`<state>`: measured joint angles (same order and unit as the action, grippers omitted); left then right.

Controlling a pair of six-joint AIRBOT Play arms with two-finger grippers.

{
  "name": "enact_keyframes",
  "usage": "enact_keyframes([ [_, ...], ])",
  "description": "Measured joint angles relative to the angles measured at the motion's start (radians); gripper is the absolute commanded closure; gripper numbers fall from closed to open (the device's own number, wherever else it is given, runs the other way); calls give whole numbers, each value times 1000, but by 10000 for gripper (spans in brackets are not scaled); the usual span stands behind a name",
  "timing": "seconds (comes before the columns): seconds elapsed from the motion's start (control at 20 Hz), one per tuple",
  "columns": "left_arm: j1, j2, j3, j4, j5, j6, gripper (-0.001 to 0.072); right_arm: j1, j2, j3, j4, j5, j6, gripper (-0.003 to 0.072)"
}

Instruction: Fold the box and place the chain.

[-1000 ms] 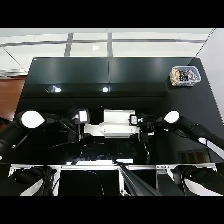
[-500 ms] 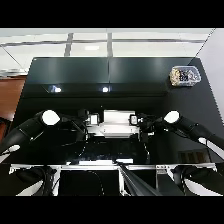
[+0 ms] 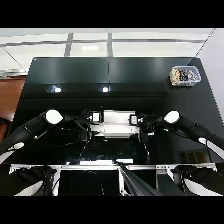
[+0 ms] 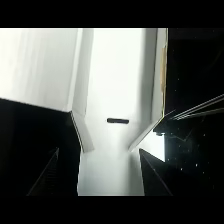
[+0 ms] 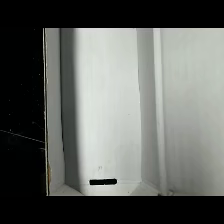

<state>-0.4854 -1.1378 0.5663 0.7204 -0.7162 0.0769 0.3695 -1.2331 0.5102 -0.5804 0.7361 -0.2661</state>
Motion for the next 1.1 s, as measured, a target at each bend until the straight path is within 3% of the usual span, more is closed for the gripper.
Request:
enact_keyframes([
  [0.2,-26,-13,0,-16,4,4,155,0,0,0,0,0,0,620],
  [0.25,-30,-14,0,-18,6,5,193,0,0,0,0,0,0,620],
  [0.45,-35,-18,0,-21,10,6,491,0,0,0,0,0,0,620],
  [0.75,-51,-18,0,-58,10,6,490,0,0,0,0,0,0,620],
  [1.1,-105,-30,0,-130,91,6,490,0,0,0,0,0,0,620],
])
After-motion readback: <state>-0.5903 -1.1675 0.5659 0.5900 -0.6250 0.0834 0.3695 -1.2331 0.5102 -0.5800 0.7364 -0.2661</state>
